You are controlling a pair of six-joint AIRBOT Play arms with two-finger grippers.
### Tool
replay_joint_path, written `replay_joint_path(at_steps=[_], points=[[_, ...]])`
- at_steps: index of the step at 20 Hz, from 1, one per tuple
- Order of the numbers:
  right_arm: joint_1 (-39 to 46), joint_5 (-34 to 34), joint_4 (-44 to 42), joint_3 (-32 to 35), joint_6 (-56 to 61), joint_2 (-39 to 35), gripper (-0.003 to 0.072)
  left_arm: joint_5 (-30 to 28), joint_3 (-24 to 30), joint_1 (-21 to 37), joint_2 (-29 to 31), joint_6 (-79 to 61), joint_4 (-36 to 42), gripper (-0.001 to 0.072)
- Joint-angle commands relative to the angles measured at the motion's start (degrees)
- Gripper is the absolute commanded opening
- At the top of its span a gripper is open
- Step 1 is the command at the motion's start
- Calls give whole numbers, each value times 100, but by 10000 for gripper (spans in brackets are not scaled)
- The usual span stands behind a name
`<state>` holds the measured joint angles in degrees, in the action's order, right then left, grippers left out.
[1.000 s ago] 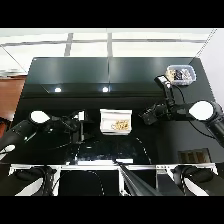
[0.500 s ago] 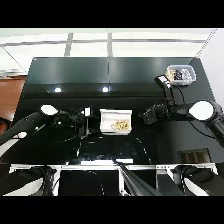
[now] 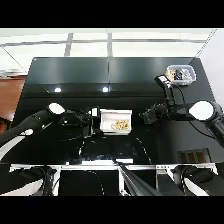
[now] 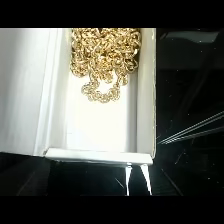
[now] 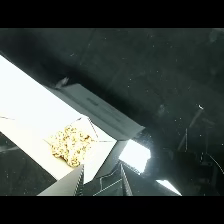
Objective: Fold the box and place the chain.
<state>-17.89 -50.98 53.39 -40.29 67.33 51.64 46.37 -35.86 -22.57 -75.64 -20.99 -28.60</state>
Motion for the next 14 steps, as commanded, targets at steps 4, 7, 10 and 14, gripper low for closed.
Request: replay_joint_path(at_steps=[4, 7, 10, 14], points=[[-2, 138, 0, 2, -2, 0, 277, -24, -57, -136, -48, -26, -116, 659], [-4, 680, -109, 2, 173, 7, 280, -35, -57, -168, -48, -24, -118, 459], [-92, 1738, -730, 0, 636, 138, 710, -42, -57, -168, -46, -24, -116, 459], [-522, 1985, -992, 0, 564, 826, 706, -70, -57, -170, -46, -20, -107, 460]])
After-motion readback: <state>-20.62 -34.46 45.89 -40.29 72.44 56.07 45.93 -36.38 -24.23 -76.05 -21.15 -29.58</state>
